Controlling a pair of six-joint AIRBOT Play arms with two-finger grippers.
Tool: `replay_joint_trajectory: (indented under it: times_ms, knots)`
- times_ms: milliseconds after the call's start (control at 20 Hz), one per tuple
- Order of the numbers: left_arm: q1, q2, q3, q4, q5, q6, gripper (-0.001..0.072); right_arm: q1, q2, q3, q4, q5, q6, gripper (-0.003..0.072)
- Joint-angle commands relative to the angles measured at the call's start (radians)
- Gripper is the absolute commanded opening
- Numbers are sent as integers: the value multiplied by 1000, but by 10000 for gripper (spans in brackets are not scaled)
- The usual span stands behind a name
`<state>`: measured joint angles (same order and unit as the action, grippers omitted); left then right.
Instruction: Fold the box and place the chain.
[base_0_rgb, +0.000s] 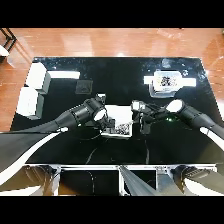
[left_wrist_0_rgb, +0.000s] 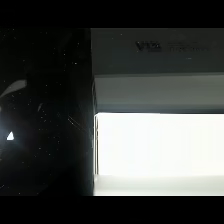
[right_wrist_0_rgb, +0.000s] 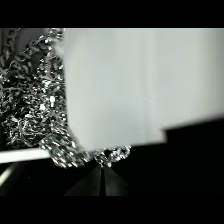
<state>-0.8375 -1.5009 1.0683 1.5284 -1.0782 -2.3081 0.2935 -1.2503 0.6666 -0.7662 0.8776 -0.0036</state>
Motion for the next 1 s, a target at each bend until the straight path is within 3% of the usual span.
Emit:
replay_joint_trajectory:
  times_ms: [0, 150, 300, 350, 450, 500, 700, 800, 950]
  knots:
    - [0, 0, 0, 0, -1, 0, 20, -81, 113, 0, -5, 90, 163, 20]
    - [0, 0, 0, 0, -1, 0, 20, -144, 251, 0, -5, 164, 288, 20]
    - [0, 0, 0, 0, -1, 0, 20, -131, 278, -3, -51, 199, 288, 23]
    - [0, 0, 0, 0, 0, 0, 20, -119, 266, -10, -93, 180, 288, 110]
    - [0, 0, 0, 0, -2, 0, 20, -93, 232, -34, -129, 107, 278, 468]
    - [0, 0, 0, 0, -1, 0, 20, -74, 209, -45, -124, 54, 241, 611]
    - [0, 0, 0, 0, -1, 0, 20, 18, 95, -52, -124, -74, 39, 623]
    - [0, 0, 0, 0, -1, 0, 20, 55, 34, -52, -117, -98, -23, 566]
    - [0, 0, 0, 0, -1, 0, 20, 70, -8, -52, -81, -121, -114, 565]
